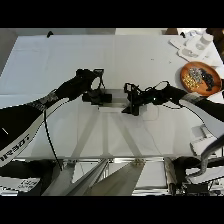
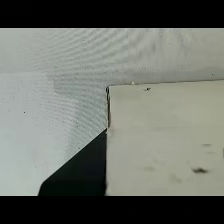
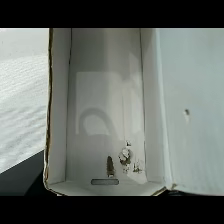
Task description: Fold the box and place the chain.
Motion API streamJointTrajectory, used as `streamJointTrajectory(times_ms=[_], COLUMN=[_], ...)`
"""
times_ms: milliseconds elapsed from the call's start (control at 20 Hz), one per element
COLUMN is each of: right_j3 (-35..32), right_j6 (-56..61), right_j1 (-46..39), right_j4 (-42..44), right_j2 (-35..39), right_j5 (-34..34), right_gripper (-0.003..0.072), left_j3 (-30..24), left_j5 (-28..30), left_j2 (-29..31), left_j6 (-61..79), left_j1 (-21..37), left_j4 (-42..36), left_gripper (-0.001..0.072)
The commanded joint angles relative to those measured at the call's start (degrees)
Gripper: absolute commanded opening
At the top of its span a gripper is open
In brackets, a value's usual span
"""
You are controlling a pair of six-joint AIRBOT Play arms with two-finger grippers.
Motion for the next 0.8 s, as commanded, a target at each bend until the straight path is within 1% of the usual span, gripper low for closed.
streamJointTrajectory(times_ms=[0, 100, 150, 250, 300, 500, 600, 650, 700, 750], right_j3=[0.00, 0.00, 0.00, 0.00, 0.00, 0.00, 0.00, 0.00, 0.00, 0.00], right_j6=[-0.04, -0.04, -0.04, -0.04, -0.04, -0.04, -0.04, -0.04, -0.04, -0.04], right_j1=[0.02, 0.02, 0.02, 0.02, 0.02, 0.02, 0.02, 0.02, 0.02, 0.02], right_j4=[0.02, 0.02, 0.02, 0.02, 0.02, 0.02, 0.02, 0.02, 0.02, 0.02], right_j2=[0.00, -0.02, 0.00, -0.02, -0.02, 0.00, -0.02, -0.02, -0.02, -0.02], right_j5=[-0.02, -0.02, -0.02, -0.02, -0.02, -0.02, -0.02, -0.02, -0.02, -0.02], right_gripper=[0.0438, 0.0438, 0.0438, 0.0438, 0.0438, 0.0438, 0.0438, 0.0438, 0.0438, 0.0438], left_j3=[0.07, 0.07, 0.07, 0.07, 0.07, 0.07, 0.04, 0.04, 0.04, 0.04], left_j5=[-0.04, -0.17, -0.63, -1.99, -2.75, -5.20, -7.06, -8.20, -9.01, -9.29], left_j2=[0.09, 0.15, 0.31, 0.94, 1.64, 5.88, 8.11, 9.14, 10.08, 11.19], left_j6=[0.42, 0.39, 0.42, 0.44, 1.46, 8.02, 12.63, 15.93, 18.67, 21.24], left_j1=[-0.02, -0.02, 0.07, 0.24, 0.35, 2.34, 4.39, 5.81, 7.23, 8.83], left_j4=[-0.28, -0.28, -0.39, -0.44, -0.46, -1.81, -5.14, -8.02, -10.80, -13.70], left_gripper=[0.0009, 0.0013, 0.0033, 0.0196, 0.0222, 0.0227, 0.0237, 0.0254, 0.0321, 0.0364])
